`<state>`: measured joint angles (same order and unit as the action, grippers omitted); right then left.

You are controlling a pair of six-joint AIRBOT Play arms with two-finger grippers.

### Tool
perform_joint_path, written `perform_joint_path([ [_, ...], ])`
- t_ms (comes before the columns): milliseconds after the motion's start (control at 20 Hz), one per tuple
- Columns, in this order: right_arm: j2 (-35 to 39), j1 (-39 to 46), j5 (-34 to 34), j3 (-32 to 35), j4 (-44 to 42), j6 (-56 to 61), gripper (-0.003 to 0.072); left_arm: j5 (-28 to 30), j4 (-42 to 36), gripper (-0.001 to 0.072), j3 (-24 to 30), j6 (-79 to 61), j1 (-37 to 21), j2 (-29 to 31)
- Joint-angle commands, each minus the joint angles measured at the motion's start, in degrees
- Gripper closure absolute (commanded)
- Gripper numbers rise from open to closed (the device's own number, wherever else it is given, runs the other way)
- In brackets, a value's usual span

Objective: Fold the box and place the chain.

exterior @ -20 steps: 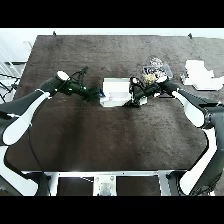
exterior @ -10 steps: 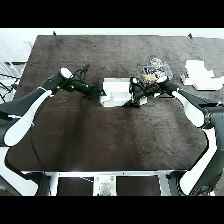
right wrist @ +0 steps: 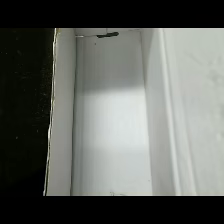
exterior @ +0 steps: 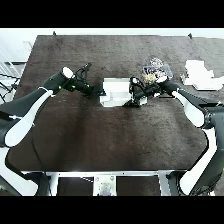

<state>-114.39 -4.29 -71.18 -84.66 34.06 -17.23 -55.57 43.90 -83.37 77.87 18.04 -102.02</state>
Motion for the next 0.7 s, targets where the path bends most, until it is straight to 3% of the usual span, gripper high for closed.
perform_joint_path([
  [0, 0.0, 0.0, 0.0, 0.0, 0.0, 0.0, 0.0106, 0.5, -0.7, 0.0250, -0.1, -0.3, 0.2, 0.0],
  [650, 0.0, 0.0, 0.0, 0.0, 0.0, 0.0, 0.0106, 2.1, 1.9, 0.0251, -0.5, 5.3, 2.3, 0.0],
])
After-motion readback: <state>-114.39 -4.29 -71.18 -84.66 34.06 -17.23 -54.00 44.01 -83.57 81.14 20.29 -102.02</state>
